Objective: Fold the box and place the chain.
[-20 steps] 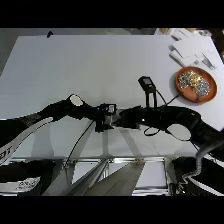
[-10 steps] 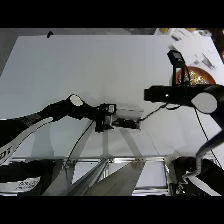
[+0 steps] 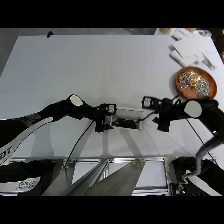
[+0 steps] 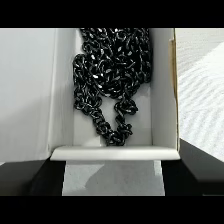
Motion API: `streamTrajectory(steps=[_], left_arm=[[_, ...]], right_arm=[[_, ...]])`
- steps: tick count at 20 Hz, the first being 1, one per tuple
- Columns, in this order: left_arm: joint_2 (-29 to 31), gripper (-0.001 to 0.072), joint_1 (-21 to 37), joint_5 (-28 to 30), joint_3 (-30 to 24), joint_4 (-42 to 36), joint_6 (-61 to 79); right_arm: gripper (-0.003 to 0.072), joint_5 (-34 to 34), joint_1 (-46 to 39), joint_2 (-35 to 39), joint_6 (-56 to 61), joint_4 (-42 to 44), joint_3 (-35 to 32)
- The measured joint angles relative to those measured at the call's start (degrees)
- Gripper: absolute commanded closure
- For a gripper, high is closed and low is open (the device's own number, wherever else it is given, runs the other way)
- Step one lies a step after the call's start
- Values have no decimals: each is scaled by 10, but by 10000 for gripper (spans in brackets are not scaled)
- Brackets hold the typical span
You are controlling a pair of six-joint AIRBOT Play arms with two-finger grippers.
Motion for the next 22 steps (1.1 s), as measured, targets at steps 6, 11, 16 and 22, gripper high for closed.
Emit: streamTrajectory(steps=[6,11,16,22], left_arm=[[0,559,0,0,0,0,0],[0,559,0,0,0,0,0],[0,559,0,0,0,0,0],[0,559,0,0,0,0,0]], right_arm=[[417,-83,-2,-6,-183,110,-55],[418,-104,-2,-30,-224,162,-67],[669,-108,-3,-40,-233,188,-74],[670,-106,-2,-24,-194,179,-77]])
